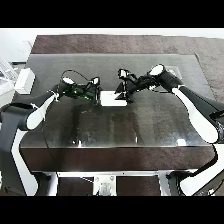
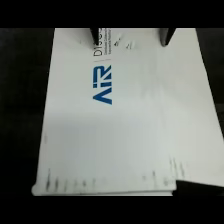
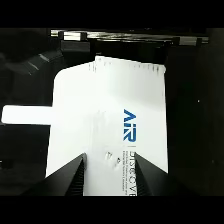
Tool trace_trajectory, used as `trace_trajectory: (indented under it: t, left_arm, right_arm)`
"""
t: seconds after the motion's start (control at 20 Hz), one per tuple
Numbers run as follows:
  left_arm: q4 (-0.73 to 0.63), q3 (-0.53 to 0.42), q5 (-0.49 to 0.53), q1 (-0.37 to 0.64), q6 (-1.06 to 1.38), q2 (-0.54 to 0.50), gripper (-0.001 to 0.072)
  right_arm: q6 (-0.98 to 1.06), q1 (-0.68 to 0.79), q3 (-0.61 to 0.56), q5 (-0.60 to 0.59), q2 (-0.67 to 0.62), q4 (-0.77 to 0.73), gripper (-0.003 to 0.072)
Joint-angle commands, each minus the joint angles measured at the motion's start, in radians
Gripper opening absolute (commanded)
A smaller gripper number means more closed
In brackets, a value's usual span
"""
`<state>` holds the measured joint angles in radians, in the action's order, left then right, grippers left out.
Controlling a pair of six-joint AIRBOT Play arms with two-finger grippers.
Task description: Fold the box and place the chain.
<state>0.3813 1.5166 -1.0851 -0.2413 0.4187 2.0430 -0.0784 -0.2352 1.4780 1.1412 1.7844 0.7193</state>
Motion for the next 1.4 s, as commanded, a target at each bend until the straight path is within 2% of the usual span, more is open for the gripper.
trace_trajectory:
  t: [0.0,0.2,0.25,0.3,0.4,0.6,0.9,1.2,1.35]
  left_arm:
    - [0.000,0.000,0.000,0.001,0.000,-0.001,0.0472]
    - [0.000,0.000,0.001,0.001,0.000,-0.001,0.0472]
    - [0.000,0.000,0.000,0.001,0.000,-0.001,0.0471]
    - [0.000,0.000,0.000,0.001,0.000,-0.001,0.0472]
    - [0.000,0.000,0.000,0.001,0.000,-0.001,0.0472]
    - [0.000,0.000,0.000,0.001,0.000,-0.001,0.0472]
    - [0.000,0.000,0.000,0.001,0.000,-0.001,0.0472]
    - [0.000,0.000,0.001,0.001,0.000,-0.001,0.0471]
    - [0.000,0.000,0.000,0.001,0.000,-0.001,0.0472]
  right_arm:
    - [0.000,-0.001,0.015,-0.019,0.000,0.001,0.0378]
    - [0.018,-0.001,0.028,0.008,-0.013,0.000,0.0373]
    - [0.019,-0.001,0.029,0.055,-0.014,0.000,0.0342]
    - [0.019,0.000,0.028,0.104,-0.014,0.000,0.0265]
    - [0.023,0.000,0.018,0.137,-0.014,-0.001,0.0262]
    - [0.017,0.015,-0.004,0.096,-0.014,-0.039,0.0260]
    - [-0.050,0.016,-0.054,-0.030,-0.014,-0.042,0.0260]
    - [-0.063,0.013,-0.055,-0.049,-0.051,-0.046,0.0260]
    - [-0.064,0.010,-0.101,-0.050,-0.122,-0.059,0.0256]
